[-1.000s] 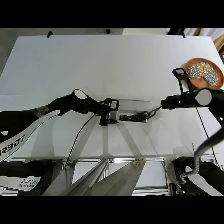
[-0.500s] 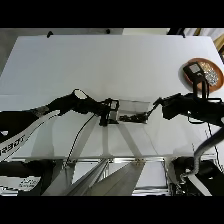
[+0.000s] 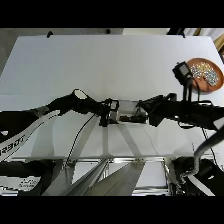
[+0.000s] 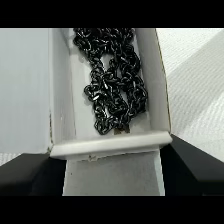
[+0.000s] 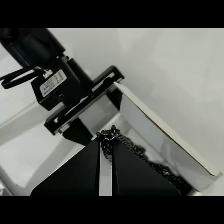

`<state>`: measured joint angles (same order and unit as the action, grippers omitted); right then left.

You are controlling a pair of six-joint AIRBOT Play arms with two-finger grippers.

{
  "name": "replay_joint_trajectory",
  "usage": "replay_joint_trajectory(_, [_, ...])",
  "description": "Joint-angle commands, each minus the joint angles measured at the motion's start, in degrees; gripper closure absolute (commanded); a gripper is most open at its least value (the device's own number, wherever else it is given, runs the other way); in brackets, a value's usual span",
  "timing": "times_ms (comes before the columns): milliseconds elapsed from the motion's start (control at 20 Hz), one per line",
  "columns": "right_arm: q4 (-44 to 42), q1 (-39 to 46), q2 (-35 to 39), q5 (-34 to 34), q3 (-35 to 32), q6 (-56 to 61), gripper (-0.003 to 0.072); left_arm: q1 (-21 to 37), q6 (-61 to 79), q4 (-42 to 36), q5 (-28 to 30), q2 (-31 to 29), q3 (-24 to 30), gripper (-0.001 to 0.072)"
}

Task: Fold the box and place the chain.

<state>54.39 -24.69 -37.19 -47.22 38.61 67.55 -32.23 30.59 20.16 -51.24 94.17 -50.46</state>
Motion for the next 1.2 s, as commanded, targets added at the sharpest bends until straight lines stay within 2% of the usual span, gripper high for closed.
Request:
replay_joint_trajectory(0, [-0.7,-3.5,-7.3,1.8,0.0,-0.6,0.0674,0.0,0.0,0.0,0.0,0.0,-0.1,0.0569])
replay_joint_trajectory(300, [-0.2,-6.3,-20.7,3.3,0.0,-1.9,0.0673,0.0,0.0,0.0,0.0,0.0,-0.1,0.0569])
replay_joint_trajectory(450, [-0.2,-6.4,-24.6,3.1,0.0,-1.9,0.0670,0.0,0.0,0.0,0.0,0.0,-0.1,0.0569])
replay_joint_trajectory(500, [-0.2,-6.4,-25.4,3.1,0.0,-1.9,0.0629,0.0,0.0,0.0,0.0,0.0,-0.1,0.0569])
replay_joint_trajectory(600, [-0.3,-6.4,-25.6,3.0,0.0,-1.8,0.0448,0.0,0.0,0.0,0.0,0.0,-0.1,0.0569])
replay_joint_trajectory(650, [-0.3,-6.4,-25.4,2.9,0.0,-1.8,0.0416,0.0,0.0,0.0,0.0,0.0,-0.1,0.0569])
replay_joint_trajectory(800, [-0.4,-6.4,-22.3,1.7,0.0,-1.6,0.0417,0.0,0.0,0.0,0.0,0.0,-0.1,0.0569])
replay_joint_trajectory(950, [0.8,-3.3,-15.9,-0.9,0.0,-1.7,0.0438,0.0,0.0,0.0,0.0,0.0,-0.1,0.0569])
replay_joint_trajectory(1050, [4.2,2.1,-11.6,-6.7,0.0,-1.8,0.0514,0.0,0.0,0.0,0.0,0.0,-0.1,0.0569])
replay_joint_trajectory(1150, [8.2,8.9,-9.3,-13.6,0.0,-6.5,0.0543,0.0,0.0,0.0,0.0,0.0,-0.1,0.0569])
